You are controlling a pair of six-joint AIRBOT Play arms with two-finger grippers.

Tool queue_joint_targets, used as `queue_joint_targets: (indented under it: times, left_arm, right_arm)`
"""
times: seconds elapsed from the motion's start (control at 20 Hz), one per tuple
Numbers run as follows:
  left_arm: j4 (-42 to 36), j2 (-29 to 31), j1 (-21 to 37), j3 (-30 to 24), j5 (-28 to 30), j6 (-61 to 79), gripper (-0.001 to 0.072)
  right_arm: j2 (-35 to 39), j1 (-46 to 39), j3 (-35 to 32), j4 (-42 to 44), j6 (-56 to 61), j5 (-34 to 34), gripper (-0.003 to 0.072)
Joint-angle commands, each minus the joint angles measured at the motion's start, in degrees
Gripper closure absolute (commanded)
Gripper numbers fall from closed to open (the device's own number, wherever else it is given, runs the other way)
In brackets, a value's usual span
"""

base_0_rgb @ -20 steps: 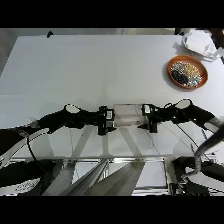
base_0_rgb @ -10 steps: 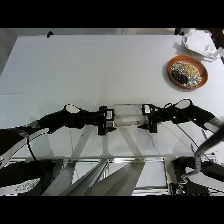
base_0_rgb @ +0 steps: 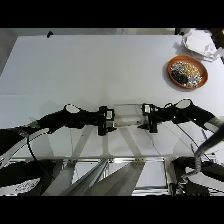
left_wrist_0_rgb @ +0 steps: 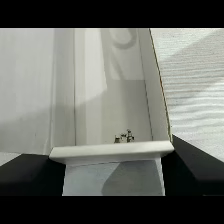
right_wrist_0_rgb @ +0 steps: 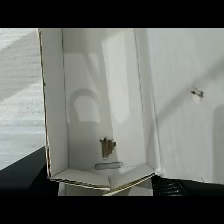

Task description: Fold the box and place the chain.

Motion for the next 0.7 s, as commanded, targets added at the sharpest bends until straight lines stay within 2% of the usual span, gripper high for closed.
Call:
queue_joint_targets:
  times: [0.0, 0.05, 0.2, 0.45, 0.65]
  left_arm:
    - [0.1, 0.0, 0.0, 0.1, 0.1, 0.0, 0.0578]
    - [0.1, 0.0, 0.0, 0.1, 0.1, 0.0, 0.0578]
    - [0.1, 0.0, 0.0, 0.1, 0.1, 0.0, 0.0578]
    - [0.1, 0.0, 0.0, 0.1, 0.1, 0.0, 0.0578]
    - [0.1, 0.0, 0.0, 0.1, 0.1, -0.2, 0.0578]
  right_arm:
    - [0.2, 0.0, 0.0, 0.2, 1.6, 2.2, 0.006]
    - [0.4, 0.0, 0.0, 0.2, 3.1, 2.2, -0.0024]
    - [3.3, -0.1, 0.0, -4.1, 9.9, 2.4, -0.0028]
    - [9.7, -0.1, 0.0, -19.5, 26.7, 5.1, -0.0023]
    - [15.9, -0.1, 0.0, -26.2, 33.9, 6.3, -0.0022]
